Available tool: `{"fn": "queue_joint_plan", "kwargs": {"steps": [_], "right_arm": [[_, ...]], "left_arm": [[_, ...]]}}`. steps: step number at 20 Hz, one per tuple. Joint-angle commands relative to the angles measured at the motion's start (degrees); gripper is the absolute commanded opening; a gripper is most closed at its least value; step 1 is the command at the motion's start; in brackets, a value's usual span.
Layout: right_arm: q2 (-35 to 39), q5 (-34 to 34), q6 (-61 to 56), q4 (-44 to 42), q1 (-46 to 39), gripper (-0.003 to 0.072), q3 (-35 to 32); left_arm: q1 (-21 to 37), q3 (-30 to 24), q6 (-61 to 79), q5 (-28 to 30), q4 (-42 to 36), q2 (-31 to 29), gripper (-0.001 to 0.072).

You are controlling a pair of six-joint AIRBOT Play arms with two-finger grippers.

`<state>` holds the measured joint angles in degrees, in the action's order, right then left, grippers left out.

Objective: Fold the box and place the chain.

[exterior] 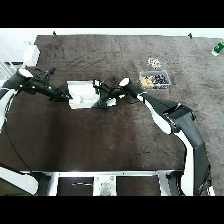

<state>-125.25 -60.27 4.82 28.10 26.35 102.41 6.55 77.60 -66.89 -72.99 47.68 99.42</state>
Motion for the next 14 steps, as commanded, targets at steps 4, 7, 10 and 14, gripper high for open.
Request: {"fn": "queue_joint_plan", "kwargs": {"steps": [4, 7, 10, 14], "right_arm": [[0.0, 0.0, 0.0, 0.0, 0.0, 0.0586, 0.0], [0.0, 0.0, 0.0, 0.0, 0.0, 0.0586, 0.0], [0.0, 0.0, 0.0, -0.1, 0.0, 0.0586, 0.0], [0.0, 0.0, 0.0, 0.0, 0.0, 0.0586, 0.0]], "left_arm": [[-5.1, 1.5, -9.8, 4.3, 12.2, 0.0, 0.0308], [-7.9, 5.2, -14.8, 4.2, 19.9, 0.1, 0.0308], [-9.0, 6.4, -17.7, 4.0, 22.3, 0.5, 0.0309], [-9.1, 6.4, -18.4, 4.0, 22.2, 0.5, 0.0310]]}}
